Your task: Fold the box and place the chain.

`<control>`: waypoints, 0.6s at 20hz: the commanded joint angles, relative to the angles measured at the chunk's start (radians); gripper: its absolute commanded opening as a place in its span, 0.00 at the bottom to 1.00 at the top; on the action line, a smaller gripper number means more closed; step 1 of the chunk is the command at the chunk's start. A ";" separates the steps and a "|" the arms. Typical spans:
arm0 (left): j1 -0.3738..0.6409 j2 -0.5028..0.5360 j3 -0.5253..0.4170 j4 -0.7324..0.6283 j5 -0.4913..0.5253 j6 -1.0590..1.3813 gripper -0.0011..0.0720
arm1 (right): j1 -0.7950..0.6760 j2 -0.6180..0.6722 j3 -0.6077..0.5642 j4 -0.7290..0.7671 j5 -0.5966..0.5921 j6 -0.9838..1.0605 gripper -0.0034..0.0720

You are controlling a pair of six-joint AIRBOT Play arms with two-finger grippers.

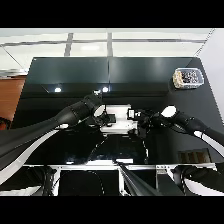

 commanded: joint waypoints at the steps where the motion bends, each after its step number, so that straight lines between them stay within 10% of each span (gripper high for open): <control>1: 0.000 0.000 0.001 0.004 0.002 0.002 0.68 | 0.000 -0.001 0.000 0.000 0.002 -0.001 0.34; 4: 0.000 0.000 0.001 0.004 -0.002 0.002 0.68 | 0.000 -0.001 0.000 -0.001 0.002 -0.001 0.34; 6: 0.000 0.000 0.001 0.003 -0.002 0.002 0.38 | 0.000 -0.001 0.000 -0.001 0.002 -0.001 0.34; 12: 0.000 0.000 0.001 -0.002 -0.002 0.008 0.38 | 0.000 -0.001 0.000 -0.001 0.002 -0.001 0.34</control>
